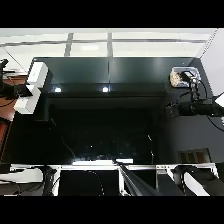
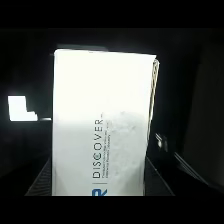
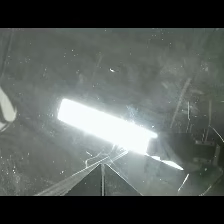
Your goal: Fold the box and place the chain.
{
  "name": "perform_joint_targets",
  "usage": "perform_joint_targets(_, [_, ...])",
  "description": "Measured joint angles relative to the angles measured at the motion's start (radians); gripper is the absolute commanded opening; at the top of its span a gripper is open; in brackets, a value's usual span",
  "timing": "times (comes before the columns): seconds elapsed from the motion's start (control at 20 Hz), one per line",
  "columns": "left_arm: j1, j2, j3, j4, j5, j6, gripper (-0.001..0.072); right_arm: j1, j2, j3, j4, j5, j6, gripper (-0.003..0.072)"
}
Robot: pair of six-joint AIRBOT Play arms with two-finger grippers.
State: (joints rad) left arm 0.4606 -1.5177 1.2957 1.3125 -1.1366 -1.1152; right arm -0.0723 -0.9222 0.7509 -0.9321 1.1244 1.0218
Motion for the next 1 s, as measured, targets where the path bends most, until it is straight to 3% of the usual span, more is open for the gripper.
perform_joint_targets(0.1, [0.008, -0.044, 0.017, -0.012, 0.047, 0.023, 0.0296, 0.0, 0.0, 0.0, 0.0, -0.015, 0.008, 0.0015])
perform_joint_targets(0.15, [0.01, -0.063, 0.024, -0.02, 0.074, 0.03, 0.0366, 0.0, 0.0, 0.0, 0.0, -0.023, 0.01, 0.0015])
perform_joint_targets(0.2, [0.01, -0.075, 0.031, -0.027, 0.095, 0.037, 0.0683, 0.0, 0.0, 0.0, 0.0, -0.029, 0.013, 0.0015])
perform_joint_targets(0.25, [0.008, -0.085, 0.042, -0.034, 0.116, 0.04, 0.0717, 0.0, 0.0, 0.0, 0.0, -0.032, 0.016, 0.0015])
perform_joint_targets(0.45, [-0.024, -0.103, 0.175, -0.05, 0.08, 0.037, 0.0712, 0.0, 0.0, 0.0, 0.0, -0.044, 0.02, 0.0015])
perform_joint_targets(0.5, [-0.033, -0.105, 0.23, -0.052, 0.043, 0.018, 0.0599, 0.0, 0.0, 0.0, 0.0, -0.049, 0.02, 0.0015])
perform_joint_targets(0.55, [-0.042, -0.105, 0.295, -0.055, -0.005, -0.019, 0.0227, 0.0, 0.0, 0.0, 0.003, -0.057, 0.021, 0.0015])
perform_joint_targets(0.6, [-0.049, -0.103, 0.354, -0.06, -0.048, -0.06, 0.0022, 0.0, -0.001, -0.001, 0.011, -0.071, 0.023, 0.0015])
perform_joint_targets(0.7, [-0.066, -0.076, 0.428, -0.094, -0.143, -0.112, 0.0022, 0.0, -0.001, -0.005, 0.026, -0.111, 0.023, 0.0015])
perform_joint_targets(0.8, [-0.097, -0.011, 0.418, -0.147, -0.186, -0.136, 0.0022, 0.0, -0.001, -0.008, 0.03, -0.16, 0.022, 0.0015])
perform_joint_targets(0.9, [-0.154, 0.096, 0.311, -0.164, -0.174, -0.149, 0.0021, 0.0, -0.001, -0.01, 0.034, -0.203, 0.022, 0.0016])
perform_joint_targets(1.0, [-0.231, 0.242, 0.125, -0.169, -0.091, -0.157, 0.0022, 0.0, -0.001, -0.011, 0.035, -0.231, 0.021, 0.0015])
